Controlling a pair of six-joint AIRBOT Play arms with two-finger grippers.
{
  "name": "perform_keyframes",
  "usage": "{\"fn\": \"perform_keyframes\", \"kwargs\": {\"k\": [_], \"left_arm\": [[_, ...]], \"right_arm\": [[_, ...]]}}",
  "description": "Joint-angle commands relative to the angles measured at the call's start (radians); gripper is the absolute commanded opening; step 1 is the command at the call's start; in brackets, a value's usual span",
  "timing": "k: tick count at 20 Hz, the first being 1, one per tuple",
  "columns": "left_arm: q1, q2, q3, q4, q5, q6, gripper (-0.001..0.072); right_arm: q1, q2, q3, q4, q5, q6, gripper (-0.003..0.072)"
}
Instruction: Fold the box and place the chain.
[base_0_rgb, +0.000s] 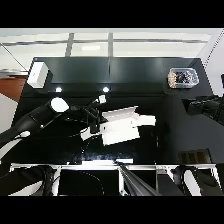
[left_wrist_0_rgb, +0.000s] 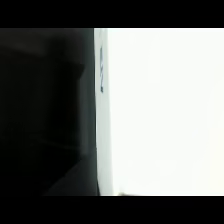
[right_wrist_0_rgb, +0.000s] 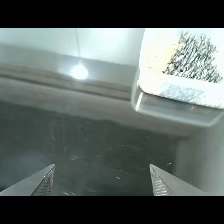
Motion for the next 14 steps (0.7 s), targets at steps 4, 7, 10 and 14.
{"fn": "perform_keyframes", "kwargs": {"k": [4,7,10,14], "left_arm": [[-0.016,-0.119,0.014,-0.167,-0.079,0.392,0.0025],[-0.012,-0.164,0.027,-0.166,-0.048,0.408,0.0025],[-0.002,-0.185,0.027,-0.166,-0.043,0.410,0.0025],[-0.002,-0.193,0.026,-0.162,-0.048,0.422,0.0025]], "right_arm": [[0.203,-0.121,0.003,-0.014,0.046,-0.516,0.0713],[0.293,-0.169,0.003,-0.021,0.049,-0.541,0.0713],[0.349,-0.241,0.003,-0.018,0.119,-0.541,0.0713],[0.437,-0.301,0.003,-0.016,0.145,-0.541,0.0713]]}}
